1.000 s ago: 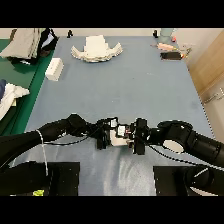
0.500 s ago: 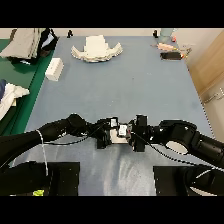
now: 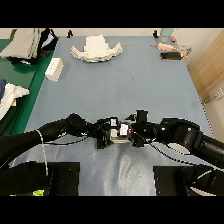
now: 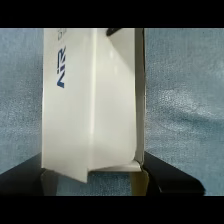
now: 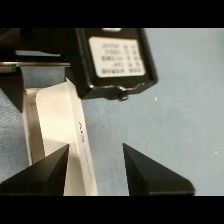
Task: Fold the box.
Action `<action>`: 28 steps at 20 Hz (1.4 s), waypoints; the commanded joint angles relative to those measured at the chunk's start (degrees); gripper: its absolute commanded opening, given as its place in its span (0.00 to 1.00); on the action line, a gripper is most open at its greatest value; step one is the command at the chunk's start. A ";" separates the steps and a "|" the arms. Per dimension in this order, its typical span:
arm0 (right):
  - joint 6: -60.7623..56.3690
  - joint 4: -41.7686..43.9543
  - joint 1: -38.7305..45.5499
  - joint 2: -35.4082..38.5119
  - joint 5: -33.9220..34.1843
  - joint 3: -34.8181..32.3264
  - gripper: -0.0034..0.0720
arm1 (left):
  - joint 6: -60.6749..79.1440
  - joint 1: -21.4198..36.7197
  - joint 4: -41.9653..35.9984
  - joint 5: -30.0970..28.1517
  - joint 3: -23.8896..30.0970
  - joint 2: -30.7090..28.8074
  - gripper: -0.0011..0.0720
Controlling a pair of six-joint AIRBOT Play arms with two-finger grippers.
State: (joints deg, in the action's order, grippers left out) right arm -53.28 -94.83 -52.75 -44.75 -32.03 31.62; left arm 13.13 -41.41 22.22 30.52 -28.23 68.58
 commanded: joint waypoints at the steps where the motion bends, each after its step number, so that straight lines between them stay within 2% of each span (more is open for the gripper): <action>1: -0.07 -1.16 0.02 -0.81 1.03 -0.02 0.71 | 0.11 -0.02 0.04 0.02 -0.04 0.00 0.71; 6: -0.02 1.62 -0.52 -3.39 0.63 -0.04 0.71 | 0.11 -0.02 0.04 0.02 -0.04 0.00 0.71; 17: 0.35 6.12 -3.72 -3.26 -4.15 -0.02 0.72 | 0.11 -0.02 0.04 0.02 -0.04 0.00 0.71; 23: -0.35 6.16 -3.67 0.76 -3.93 -0.02 0.72 | 0.11 -0.02 0.04 0.02 -0.04 0.00 0.71; 26: -10.78 6.19 -3.67 4.85 -4.61 -0.04 0.71 | 0.11 -0.02 0.04 0.02 -0.04 0.00 0.71; 27: -16.98 6.16 -3.63 5.86 -5.31 -0.07 0.58 | 0.11 -0.02 0.04 0.02 -0.04 0.00 0.71; 28: -23.39 6.14 -3.63 6.62 -5.31 -0.46 0.20 | 0.11 -0.02 0.04 0.02 -0.04 0.00 0.71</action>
State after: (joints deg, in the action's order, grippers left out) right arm -62.85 -88.73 -56.36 -40.82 -36.53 31.46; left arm 13.26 -41.47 22.26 30.57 -28.23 68.58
